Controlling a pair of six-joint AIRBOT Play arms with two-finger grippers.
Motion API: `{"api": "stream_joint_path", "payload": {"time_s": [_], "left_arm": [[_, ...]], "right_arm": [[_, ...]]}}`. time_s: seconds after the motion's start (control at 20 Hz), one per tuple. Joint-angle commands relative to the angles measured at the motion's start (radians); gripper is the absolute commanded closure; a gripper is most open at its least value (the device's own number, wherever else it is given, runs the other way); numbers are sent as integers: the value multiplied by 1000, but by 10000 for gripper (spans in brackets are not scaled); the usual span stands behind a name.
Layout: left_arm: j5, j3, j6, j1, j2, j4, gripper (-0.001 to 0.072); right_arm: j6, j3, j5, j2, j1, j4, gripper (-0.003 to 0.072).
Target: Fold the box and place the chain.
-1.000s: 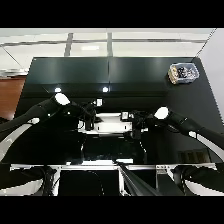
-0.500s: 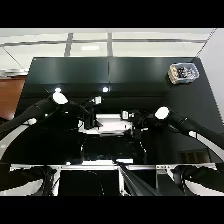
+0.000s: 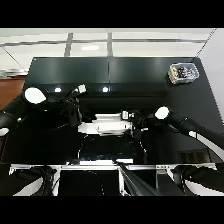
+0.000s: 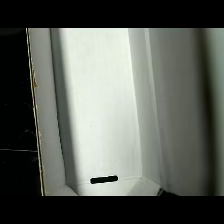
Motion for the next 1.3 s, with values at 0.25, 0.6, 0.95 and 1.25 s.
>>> {"api": "stream_joint_path", "payload": {"time_s": [0.25, 0.6, 0.95, 1.25], "left_arm": [[9, -135, -110, -77, -39, -460, 684], [391, -81, -109, -80, -156, -394, 684], [149, 14, -109, -81, -346, -280, 684], [12, 129, -153, -80, -321, -133, 688]], "right_arm": [[0, 0, 1, -1, 0, 0, 458], [0, 0, 2, -1, 0, 0, 458], [0, 0, 2, -1, 0, 0, 458], [0, 0, 1, -1, 0, 0, 458]]}}
